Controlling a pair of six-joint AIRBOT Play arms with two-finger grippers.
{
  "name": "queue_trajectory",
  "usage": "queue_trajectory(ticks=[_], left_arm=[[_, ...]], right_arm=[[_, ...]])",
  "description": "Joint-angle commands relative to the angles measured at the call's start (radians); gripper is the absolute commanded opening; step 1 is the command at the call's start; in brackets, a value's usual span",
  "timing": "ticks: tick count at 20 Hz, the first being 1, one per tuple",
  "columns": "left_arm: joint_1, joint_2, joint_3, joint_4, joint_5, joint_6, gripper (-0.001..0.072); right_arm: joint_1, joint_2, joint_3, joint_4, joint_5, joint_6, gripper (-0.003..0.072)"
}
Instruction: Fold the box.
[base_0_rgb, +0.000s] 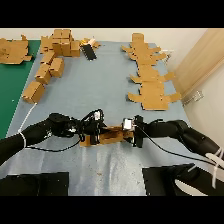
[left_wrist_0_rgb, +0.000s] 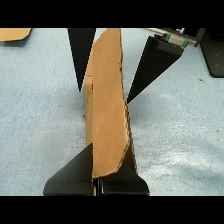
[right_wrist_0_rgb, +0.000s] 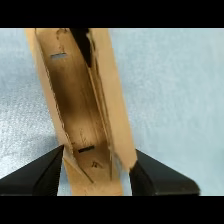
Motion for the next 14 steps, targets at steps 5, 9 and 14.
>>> queue_trajectory(ticks=[5, 9, 14], left_arm=[[0.000, 0.000, 0.001, 0.000, 0.000, 0.000, 0.0011], [0.000, 0.000, 0.001, 0.000, 0.000, 0.000, 0.0011], [0.000, 0.000, 0.001, 0.000, 0.000, 0.000, 0.0011]], right_arm=[[-0.019, -0.217, 0.100, 0.078, -0.148, -0.101, 0.0610], [-0.019, -0.231, 0.101, 0.087, -0.154, -0.101, 0.0610], [-0.019, -0.233, 0.100, 0.095, -0.211, -0.101, 0.0610]])
